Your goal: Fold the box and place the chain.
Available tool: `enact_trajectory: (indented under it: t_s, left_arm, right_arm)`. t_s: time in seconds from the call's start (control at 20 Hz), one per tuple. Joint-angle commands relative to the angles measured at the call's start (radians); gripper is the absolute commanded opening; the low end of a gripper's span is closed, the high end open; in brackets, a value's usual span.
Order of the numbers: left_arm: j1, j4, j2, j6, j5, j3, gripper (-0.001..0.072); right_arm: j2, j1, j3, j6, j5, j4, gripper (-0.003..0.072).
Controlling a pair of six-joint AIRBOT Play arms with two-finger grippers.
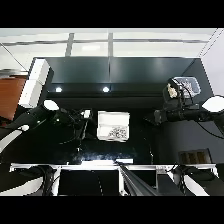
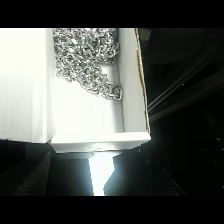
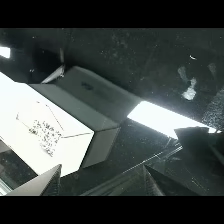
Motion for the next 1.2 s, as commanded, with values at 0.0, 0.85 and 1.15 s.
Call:
enact_trajectory:
  t_s: [0.0, 0.85, 1.15]
  left_arm:
    - [-0.001, -0.001, -0.001, -0.029, 0.01, 0.0, 0.0709]
    - [-0.053, -0.027, -0.002, -0.041, 0.027, 0.0, 0.071]
    - [-0.083, -0.019, -0.013, -0.09, 0.079, 0.0, 0.0709]
  right_arm:
    - [0.001, 0.0, 0.0, 0.0, -0.001, 0.0, 0.0591]
    - [0.001, 0.0, 0.0, 0.0, -0.01, 0.0, 0.059]
    - [0.001, 0.0, 0.0, 0.0, -0.011, 0.0, 0.059]
